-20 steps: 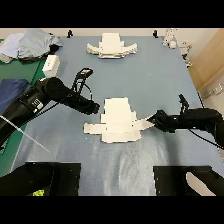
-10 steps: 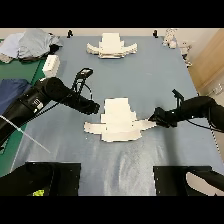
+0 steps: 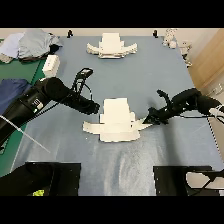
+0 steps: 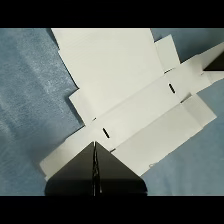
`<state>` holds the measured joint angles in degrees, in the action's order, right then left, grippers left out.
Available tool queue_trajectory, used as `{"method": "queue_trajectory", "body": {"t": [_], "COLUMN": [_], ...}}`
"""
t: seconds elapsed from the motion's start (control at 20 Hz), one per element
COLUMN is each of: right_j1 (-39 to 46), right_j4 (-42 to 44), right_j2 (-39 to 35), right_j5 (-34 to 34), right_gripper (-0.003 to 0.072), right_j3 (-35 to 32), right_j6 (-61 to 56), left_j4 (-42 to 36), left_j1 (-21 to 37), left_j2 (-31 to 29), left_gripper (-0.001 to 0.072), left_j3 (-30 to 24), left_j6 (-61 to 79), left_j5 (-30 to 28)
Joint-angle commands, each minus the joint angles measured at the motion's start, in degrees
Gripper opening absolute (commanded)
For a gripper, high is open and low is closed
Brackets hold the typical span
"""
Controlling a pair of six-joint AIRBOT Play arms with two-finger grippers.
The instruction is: Fold the box.
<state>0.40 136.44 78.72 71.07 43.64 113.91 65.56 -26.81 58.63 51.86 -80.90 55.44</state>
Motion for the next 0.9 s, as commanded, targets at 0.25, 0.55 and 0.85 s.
{"method": "queue_trajectory", "body": {"t": [0.25,0.55,0.85], "right_j1": [-9.3,-16.2,-21.2], "right_j4": [3.1,2.7,2.9], "right_j2": [-13.1,-28.0,-28.8], "right_j5": [-11.2,-23.3,-25.8], "right_gripper": [0.0000,0.0000,0.0000], "right_j3": [-13.0,-23.6,-24.6], "right_j6": [1.3,-2.5,-2.5], "left_j4": [-2.2,-16.6,-20.2], "left_j1": [8.7,20.5,20.8], "left_j2": [0.0,3.0,11.8], "left_gripper": [0.0089,0.0294,0.0295], "left_j3": [1.0,0.9,0.9], "left_j6": [-1.0,8.6,12.9], "left_j5": [2.8,10.9,13.2]}}
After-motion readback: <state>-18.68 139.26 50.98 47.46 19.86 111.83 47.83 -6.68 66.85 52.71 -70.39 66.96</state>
